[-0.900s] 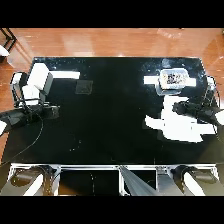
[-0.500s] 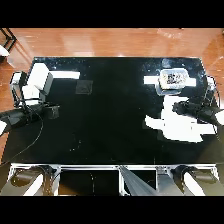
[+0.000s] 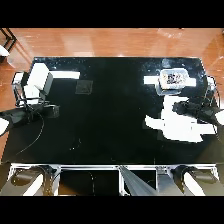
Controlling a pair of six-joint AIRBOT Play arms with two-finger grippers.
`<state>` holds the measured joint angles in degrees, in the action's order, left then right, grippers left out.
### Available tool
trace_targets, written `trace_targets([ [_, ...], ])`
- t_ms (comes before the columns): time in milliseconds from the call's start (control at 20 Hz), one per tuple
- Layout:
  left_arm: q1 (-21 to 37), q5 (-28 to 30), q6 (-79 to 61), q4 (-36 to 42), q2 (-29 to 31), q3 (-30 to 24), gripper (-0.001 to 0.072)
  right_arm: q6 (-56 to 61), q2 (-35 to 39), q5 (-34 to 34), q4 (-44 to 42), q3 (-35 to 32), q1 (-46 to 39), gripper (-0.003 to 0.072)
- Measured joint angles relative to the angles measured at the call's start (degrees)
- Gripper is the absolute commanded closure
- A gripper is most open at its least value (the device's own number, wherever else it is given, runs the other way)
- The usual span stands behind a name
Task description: Fold the box and place the chain.
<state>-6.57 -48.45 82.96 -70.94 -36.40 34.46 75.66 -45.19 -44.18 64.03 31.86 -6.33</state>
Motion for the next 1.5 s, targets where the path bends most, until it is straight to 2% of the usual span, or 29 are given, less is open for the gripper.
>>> trace_targets([
  [50, 0.0, 0.0, 0.0, 0.2, -0.5, 0.0, 0.0070, 0.0, 0.0, 0.1, 0.0, 0.0, 0.0, 0.0667],
  [150, 0.0, 0.1, 0.0, 1.6, -1.7, 0.0, 0.0078, 0.2, 0.0, 0.8, -0.2, 0.0, 0.0, 0.0666],
  [200, -0.1, 0.1, 0.0, 2.6, -2.1, 0.0, 0.0078, 0.2, 0.0, 1.2, -0.2, 0.0, 0.0, 0.0634],
  [250, -0.2, 0.2, 0.0, 3.7, -2.4, 0.0, 0.0078, 0.5, 0.0, 1.6, -0.3, 0.0, 0.0, 0.0337],
  [300, -0.5, 0.3, -0.2, 4.7, -2.6, 0.0, 0.0078, 0.6, 0.0, 1.6, -0.3, 0.0, 0.0, -0.0018],
  [500, -2.0, 1.4, -0.5, 6.4, -3.1, 0.0, 0.0078, 2.3, 0.0, 0.2, -0.1, 0.7, -0.2, -0.0021],
  [650, -2.6, 1.9, -0.6, 7.0, -3.2, 0.0, 0.0078, 7.8, -0.1, -3.4, 7.5, 4.6, -3.6, -0.0017],
  [850, -2.9, 2.1, -0.7, 7.2, -3.2, 0.0, 0.0079, 15.3, -3.8, -10.9, 24.0, 12.7, -18.8, -0.0019],
  [1000, -2.9, 2.1, -0.6, 7.4, -3.2, 0.0, 0.0079, 14.9, -8.6, -15.2, 26.9, 15.8, -33.7, -0.0018],
  [1250, -2.9, 2.3, -0.6, 7.1, -3.8, 0.0, 0.0079, 1.3, -17.1, -23.6, 16.8, 17.3, -53.9, -0.0017],
  [1500, -2.9, 2.1, -0.6, 7.0, -5.2, 0.0, 0.0079, -12.7, -29.8, -32.2, 3.3, 21.2, -62.4, -0.0017],
])
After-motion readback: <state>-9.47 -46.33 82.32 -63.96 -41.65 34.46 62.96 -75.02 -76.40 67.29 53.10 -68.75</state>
